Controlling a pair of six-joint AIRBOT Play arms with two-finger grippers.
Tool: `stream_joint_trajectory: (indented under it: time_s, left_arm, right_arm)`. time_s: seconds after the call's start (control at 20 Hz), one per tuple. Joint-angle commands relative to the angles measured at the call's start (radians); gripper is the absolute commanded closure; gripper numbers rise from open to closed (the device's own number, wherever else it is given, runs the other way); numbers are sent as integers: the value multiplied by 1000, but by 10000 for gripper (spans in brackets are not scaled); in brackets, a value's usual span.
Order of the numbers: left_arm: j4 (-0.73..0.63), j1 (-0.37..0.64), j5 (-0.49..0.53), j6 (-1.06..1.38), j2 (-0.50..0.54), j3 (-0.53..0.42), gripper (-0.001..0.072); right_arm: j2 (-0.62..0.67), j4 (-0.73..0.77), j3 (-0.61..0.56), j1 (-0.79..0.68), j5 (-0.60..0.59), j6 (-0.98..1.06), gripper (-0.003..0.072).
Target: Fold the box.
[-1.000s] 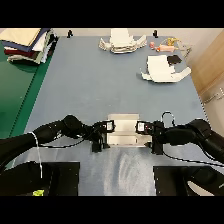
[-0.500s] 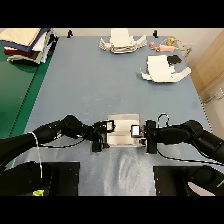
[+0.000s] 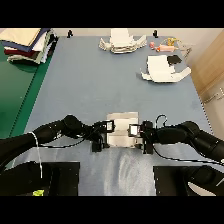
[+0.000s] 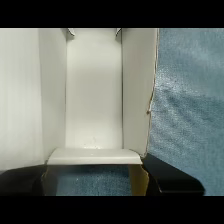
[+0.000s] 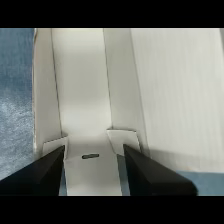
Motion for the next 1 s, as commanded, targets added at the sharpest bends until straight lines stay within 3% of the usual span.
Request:
stream_joint_trajectory:
  time_s: [0.0,0.2,0.25,0.45,0.55,0.75,0.85,0.95]
  left_arm:
    - [0,1,0,0,1,0,239]
    - [0,1,0,0,1,0,239]
    - [0,1,0,0,1,0,238]
    - [0,1,0,0,1,0,239]
    - [0,1,0,0,1,0,239]
    - [0,1,0,0,1,0,238]
    - [0,1,0,0,1,0,238]
    - [0,1,0,0,1,0,238]
  right_arm:
    - [-16,29,0,2,3,-2,76]
    - [-11,-8,0,2,-6,16,83]
    - [-2,-40,2,0,-21,68,118]
    - [60,-333,74,0,-211,474,557]
    - [91,-491,126,0,-322,692,682]
    - [166,-896,186,-32,-477,1358,682]
    - [167,-866,182,-94,-536,1577,682]
    - [134,-684,150,-161,-532,1592,682]
